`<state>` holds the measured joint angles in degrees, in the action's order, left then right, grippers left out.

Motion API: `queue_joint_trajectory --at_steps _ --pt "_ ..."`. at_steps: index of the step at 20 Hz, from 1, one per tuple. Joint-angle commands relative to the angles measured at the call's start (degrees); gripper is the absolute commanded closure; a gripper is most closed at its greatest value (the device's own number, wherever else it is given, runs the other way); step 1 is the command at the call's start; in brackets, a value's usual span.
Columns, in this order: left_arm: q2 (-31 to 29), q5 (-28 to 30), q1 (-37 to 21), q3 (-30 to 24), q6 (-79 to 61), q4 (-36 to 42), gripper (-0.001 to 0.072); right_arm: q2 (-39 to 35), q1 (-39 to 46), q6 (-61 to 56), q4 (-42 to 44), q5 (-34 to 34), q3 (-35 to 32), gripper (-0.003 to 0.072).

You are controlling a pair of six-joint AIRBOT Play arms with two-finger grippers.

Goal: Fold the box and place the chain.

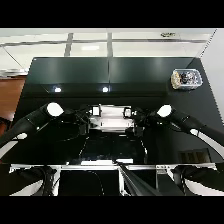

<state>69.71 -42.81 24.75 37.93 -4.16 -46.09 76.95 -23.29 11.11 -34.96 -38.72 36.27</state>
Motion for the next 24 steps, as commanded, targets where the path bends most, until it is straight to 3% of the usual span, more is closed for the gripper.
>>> queue_joint_trajectory --at_steps 1,4,10,15,17,19,20,21,22,23,24 --pt "0.7 -1.4 0.3 1.3 -0.1 0.9 0.0438 0.0 0.0 0.0 0.0 0.0 0.0 0.0319" --pt "0.7 -3.4 0.3 1.3 -0.1 3.2 0.0438 0.0 0.0 0.0 0.0 0.0 0.0 0.0319" --pt "4.8 -2.2 0.3 1.3 -0.6 17.3 0.0438 0.0 0.0 0.0 0.0 0.0 0.0 0.0319" --pt "6.1 -2.4 0.3 1.3 -0.6 17.6 0.044 0.0 0.0 0.0 0.0 0.0 0.0 0.0319" --pt "6.1 -2.4 0.3 1.3 -0.6 17.6 0.0558 0.0 0.0 0.0 0.0 0.0 0.0 0.0319" --pt "6.1 -2.4 0.3 1.3 -0.5 17.6 0.0576 0.0 0.0 0.0 0.0 0.0 0.0 0.032" --pt "6.1 -2.4 0.3 1.3 -0.5 17.6 0.0627 0.0 0.0 0.0 0.0 0.0 0.0 0.032" --pt "6.1 -2.4 0.3 1.3 -0.6 17.6 0.06 0.0 0.0 0.0 0.0 0.0 0.0 0.0319" --pt "6.1 -2.3 0.3 1.3 -0.5 17.7 0.0406 0.0 0.0 0.0 0.0 0.0 0.0 0.0319" --pt "6.1 -2.4 0.3 1.3 -0.5 17.6 0.0348 0.0 0.0 0.0 0.0 0.0 0.0 0.0319" --pt "6.1 -2.4 0.2 1.3 -0.5 17.6 0.0348 0.0 0.0 0.0 0.0 0.0 0.0 0.0319"
